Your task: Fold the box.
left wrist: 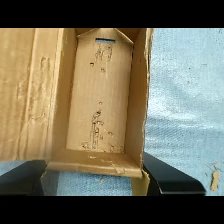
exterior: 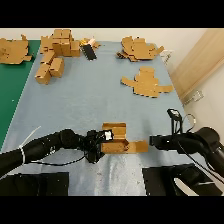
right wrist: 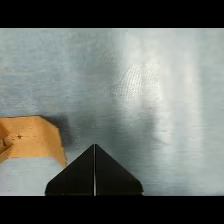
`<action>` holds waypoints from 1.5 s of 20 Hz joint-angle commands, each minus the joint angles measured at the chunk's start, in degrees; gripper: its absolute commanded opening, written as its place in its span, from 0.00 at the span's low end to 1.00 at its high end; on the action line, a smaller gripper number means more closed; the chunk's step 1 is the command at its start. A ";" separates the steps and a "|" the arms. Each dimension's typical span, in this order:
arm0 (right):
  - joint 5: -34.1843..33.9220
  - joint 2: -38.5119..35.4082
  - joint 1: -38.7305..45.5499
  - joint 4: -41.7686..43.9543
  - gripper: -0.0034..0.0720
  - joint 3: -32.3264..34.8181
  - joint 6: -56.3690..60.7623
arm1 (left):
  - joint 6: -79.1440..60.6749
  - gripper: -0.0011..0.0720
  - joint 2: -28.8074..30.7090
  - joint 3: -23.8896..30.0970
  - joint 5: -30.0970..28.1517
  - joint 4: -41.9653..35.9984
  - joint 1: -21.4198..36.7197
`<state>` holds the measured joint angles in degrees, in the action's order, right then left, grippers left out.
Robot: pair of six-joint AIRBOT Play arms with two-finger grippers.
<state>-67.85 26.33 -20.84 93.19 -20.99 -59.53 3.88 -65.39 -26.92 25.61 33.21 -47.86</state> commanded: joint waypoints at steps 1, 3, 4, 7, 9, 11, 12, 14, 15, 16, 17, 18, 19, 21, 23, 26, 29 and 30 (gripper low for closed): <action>4.22 7.93 1.95 9.66 0.05 0.72 -4.09 | 0.00 0.74 0.00 -0.04 -0.04 0.00 0.02; 8.94 13.44 1.95 13.16 0.05 1.01 -7.32 | 0.00 0.74 0.02 -0.02 -0.02 0.00 0.00; 10.23 15.72 1.95 14.14 0.05 1.01 -8.48 | 0.00 0.74 0.00 -0.04 -0.02 0.00 0.00; 11.50 20.44 1.92 18.38 0.05 1.01 -12.61 | 0.00 0.74 0.02 -0.04 -0.02 0.00 0.00; 11.58 20.76 1.92 22.03 0.05 0.96 -15.23 | 0.00 0.74 0.02 -0.02 -0.02 0.02 0.00; 11.85 19.56 1.92 23.32 0.05 0.94 -16.15 | 0.00 0.74 0.02 -0.04 -0.02 0.02 0.00; 11.85 18.86 1.92 23.54 0.05 0.94 -16.20 | 0.00 0.74 0.00 -0.04 -0.02 0.00 0.00; 11.85 18.10 1.92 24.52 0.05 0.96 -17.44 | 0.00 0.74 0.02 -0.04 -0.02 0.00 0.00; 11.87 17.99 1.92 25.24 0.05 0.96 -18.08 | 0.00 0.74 0.02 -0.04 -0.02 0.00 0.00; 11.91 17.90 1.92 26.43 0.05 0.94 -19.23 | 0.00 0.74 0.02 -0.04 -0.02 0.00 0.00; 12.00 17.86 1.92 27.71 0.05 0.94 -20.28 | 0.00 0.74 0.02 -0.04 -0.02 0.00 0.00; 12.13 17.73 1.92 29.05 0.05 0.94 -21.42 | 0.00 0.74 0.02 -0.02 -0.02 0.02 0.00; 12.48 17.46 1.92 30.27 0.05 0.94 -22.53 | 0.00 0.74 0.02 -0.04 -0.02 0.00 0.00; 12.83 16.33 1.92 30.86 0.05 0.94 -22.69 | 0.00 0.74 0.02 -0.02 -0.02 0.00 0.00; 12.83 14.40 1.92 30.86 0.05 0.94 -23.21 | 0.00 0.74 0.02 -0.04 -0.02 0.00 0.00; 12.85 12.04 1.92 30.86 0.11 0.83 -25.68 | 0.00 0.74 0.02 -0.04 -0.02 0.02 0.00; 12.74 11.89 1.92 30.91 0.35 0.83 -26.49 | 0.00 0.74 0.02 -0.04 -0.02 0.00 0.00; 12.81 11.82 1.92 31.15 0.35 0.83 -26.84 | 0.00 0.74 0.02 -0.02 -0.02 0.02 0.00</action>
